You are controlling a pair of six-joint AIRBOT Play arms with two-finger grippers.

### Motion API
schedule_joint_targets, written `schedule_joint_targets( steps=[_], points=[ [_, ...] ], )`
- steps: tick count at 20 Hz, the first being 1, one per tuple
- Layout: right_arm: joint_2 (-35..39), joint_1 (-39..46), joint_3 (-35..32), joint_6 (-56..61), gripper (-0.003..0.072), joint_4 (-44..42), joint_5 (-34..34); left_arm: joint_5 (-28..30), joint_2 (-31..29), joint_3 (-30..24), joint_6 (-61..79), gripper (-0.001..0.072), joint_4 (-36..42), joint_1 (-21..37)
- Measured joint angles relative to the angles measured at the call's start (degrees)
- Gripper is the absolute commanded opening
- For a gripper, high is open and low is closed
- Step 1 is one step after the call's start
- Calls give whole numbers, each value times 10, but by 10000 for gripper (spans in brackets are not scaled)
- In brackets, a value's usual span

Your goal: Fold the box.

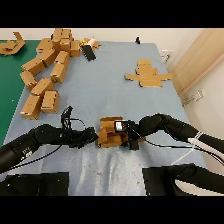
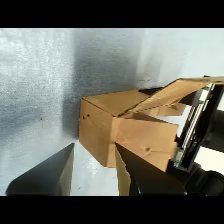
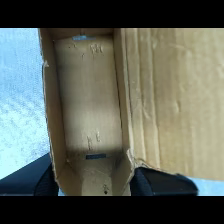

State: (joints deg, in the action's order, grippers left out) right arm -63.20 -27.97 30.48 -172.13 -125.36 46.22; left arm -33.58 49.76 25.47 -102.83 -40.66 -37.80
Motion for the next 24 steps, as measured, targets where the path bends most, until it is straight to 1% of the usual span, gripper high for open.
schedule_joint_targets(
  steps=[4,7,10,16,19,22,24],
  points=[
    [0,0,0,0,511,0,0,-4,0,8,1,392,0,0],
    [0,0,0,0,510,0,0,-4,14,10,8,392,7,-5],
    [0,0,0,0,511,0,0,-2,33,14,33,391,30,-18],
    [0,0,0,0,511,0,0,36,50,17,58,392,46,-27],
    [0,0,0,0,511,0,0,42,52,18,62,393,47,-29],
    [0,0,0,0,511,0,0,36,54,31,61,393,35,-29],
    [0,0,0,0,511,0,0,19,61,49,35,393,4,-29]
  ],
)
